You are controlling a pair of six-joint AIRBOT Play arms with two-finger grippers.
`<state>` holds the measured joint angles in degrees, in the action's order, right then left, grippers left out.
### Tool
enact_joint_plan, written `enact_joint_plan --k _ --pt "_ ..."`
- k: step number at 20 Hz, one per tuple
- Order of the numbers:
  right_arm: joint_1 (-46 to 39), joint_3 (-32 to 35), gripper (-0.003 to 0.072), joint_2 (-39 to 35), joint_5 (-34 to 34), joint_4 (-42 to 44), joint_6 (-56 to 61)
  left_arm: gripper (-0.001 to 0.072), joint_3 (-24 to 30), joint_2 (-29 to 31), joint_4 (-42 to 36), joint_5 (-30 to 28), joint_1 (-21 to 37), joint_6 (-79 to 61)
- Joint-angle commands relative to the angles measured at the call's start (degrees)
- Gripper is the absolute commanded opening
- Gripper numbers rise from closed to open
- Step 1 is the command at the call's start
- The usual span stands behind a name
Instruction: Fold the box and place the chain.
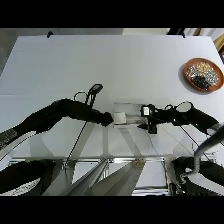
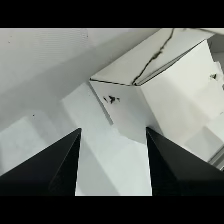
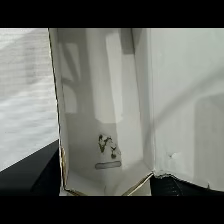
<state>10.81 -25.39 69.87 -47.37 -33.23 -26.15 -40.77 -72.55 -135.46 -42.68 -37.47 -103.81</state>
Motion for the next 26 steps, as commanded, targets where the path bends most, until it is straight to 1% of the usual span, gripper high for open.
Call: enact_joint_plan --k 1,5,11,15,17,20,23,26 --pt "0.0 0.0 0.0398 0.0 0.0 0.1 0.2 0.0455 -0.1 0.0 1.5 -2.7 0.0 0.3" --pt "0.0 0.0 0.0398 0.0 0.0 0.1 0.2 0.0455 -0.1 0.5 2.6 -5.1 0.5 2.4" --pt "0.0 0.0 0.0398 0.0 0.0 0.1 0.2 0.0455 -0.1 1.3 2.3 -5.1 1.5 4.0" --pt "0.0 0.0 0.0398 0.0 0.0 0.1 0.2 0.0455 -0.1 1.3 0.7 -4.7 1.3 4.0" --pt "0.0 0.0 0.0398 0.0 0.0 0.1 0.2 0.0455 -0.1 1.3 -0.3 -3.3 1.0 5.1" --pt "0.0 0.0 0.0398 0.0 0.0 0.1 0.2 0.0453 -0.1 0.7 -0.4 0.8 -0.6 8.0" --pt "0.0 0.0 0.0398 0.0 0.0 0.1 0.2 0.0453 -0.7 -1.1 0.1 0.9 -1.6 10.3" --pt "0.0 0.0 0.0398 0.0 0.0 0.1 0.2 0.0453 -4.4 -3.5 2.1 0.7 -3.1 13.1"
